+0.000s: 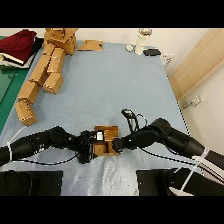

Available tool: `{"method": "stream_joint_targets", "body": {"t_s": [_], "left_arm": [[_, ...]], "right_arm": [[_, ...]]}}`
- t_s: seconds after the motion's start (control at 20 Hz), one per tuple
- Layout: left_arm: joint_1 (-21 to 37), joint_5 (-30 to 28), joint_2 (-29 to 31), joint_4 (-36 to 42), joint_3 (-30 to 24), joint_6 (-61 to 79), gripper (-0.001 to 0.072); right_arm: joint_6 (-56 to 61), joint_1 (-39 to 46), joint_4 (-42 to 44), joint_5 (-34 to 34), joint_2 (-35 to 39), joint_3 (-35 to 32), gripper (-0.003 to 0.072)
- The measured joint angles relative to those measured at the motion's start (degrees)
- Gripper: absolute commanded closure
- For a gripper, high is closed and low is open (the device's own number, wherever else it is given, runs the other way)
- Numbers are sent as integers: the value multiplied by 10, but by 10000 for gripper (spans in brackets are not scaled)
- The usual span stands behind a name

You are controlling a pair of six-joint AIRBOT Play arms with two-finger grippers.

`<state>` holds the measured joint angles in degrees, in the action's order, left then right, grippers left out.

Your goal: Fold the box.

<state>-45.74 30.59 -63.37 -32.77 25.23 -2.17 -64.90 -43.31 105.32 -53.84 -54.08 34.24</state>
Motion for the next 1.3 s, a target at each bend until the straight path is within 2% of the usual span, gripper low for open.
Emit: {"method": "stream_joint_targets", "body": {"t_s": [0.25,0.45,0.65,0.75,0.8,0.95,1.2,1.3], "left_arm": [[0,0,0,0,0,0,221],[0,0,0,0,0,0,221],[0,0,0,0,0,0,221],[0,0,0,0,0,0,221],[0,0,0,0,0,0,221],[0,0,-1,0,0,0,221],[0,0,-1,0,0,0,221],[0,0,-1,0,0,0,221]], "right_arm": [[141,-74,-117,-68,-84,84,172],[206,-108,-148,-103,-145,137,172],[247,-120,-158,-128,-195,162,184],[257,-123,-157,-136,-214,166,345],[260,-123,-156,-140,-222,168,364],[268,-124,-153,-143,-234,172,682],[265,-125,-154,-147,-241,173,679],[263,-125,-155,-149,-241,173,430]]}}
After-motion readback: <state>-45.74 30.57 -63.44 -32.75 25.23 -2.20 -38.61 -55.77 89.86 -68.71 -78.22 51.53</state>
